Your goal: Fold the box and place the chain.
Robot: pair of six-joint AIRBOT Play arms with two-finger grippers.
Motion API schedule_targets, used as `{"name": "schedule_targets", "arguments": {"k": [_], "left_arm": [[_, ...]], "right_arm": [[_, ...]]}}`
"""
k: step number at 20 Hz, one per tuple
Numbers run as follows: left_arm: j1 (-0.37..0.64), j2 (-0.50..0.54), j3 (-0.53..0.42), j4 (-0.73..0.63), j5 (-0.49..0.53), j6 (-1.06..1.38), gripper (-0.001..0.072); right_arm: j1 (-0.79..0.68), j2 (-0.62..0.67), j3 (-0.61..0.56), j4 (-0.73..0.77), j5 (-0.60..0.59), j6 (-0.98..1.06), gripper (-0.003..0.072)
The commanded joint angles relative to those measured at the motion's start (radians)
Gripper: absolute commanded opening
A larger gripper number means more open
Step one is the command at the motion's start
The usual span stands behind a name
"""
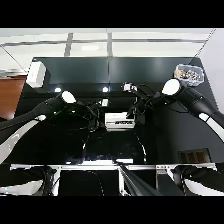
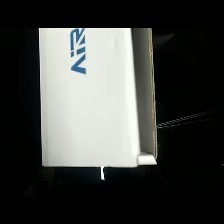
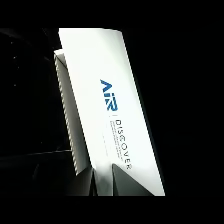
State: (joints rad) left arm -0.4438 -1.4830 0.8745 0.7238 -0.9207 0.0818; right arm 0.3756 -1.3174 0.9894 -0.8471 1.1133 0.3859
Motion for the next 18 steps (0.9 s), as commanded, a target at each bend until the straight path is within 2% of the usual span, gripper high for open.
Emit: {"name": "schedule_targets", "arguments": {"k": [1, 11, 12, 13, 18], "left_arm": [[-0.001, 0.000, 0.001, 0.000, 0.000, 0.001, 0.0447], [-0.001, 0.000, 0.001, 0.000, 0.000, 0.000, 0.0447], [-0.001, 0.000, 0.001, 0.000, 0.000, 0.000, 0.0447], [-0.001, 0.000, 0.001, 0.000, 0.000, 0.000, 0.0447], [-0.001, 0.000, 0.001, 0.000, 0.000, 0.000, 0.0447]], "right_arm": [[0.001, -0.001, -0.001, -0.021, 0.003, 0.002, 0.0065], [0.001, -0.001, -0.001, -0.022, 0.031, 0.002, 0.0066], [0.001, -0.001, -0.001, -0.022, 0.031, 0.002, 0.0074], [0.001, -0.001, -0.001, -0.022, 0.031, 0.002, 0.0146], [0.001, -0.001, -0.001, -0.022, 0.031, 0.002, 0.0144]]}}
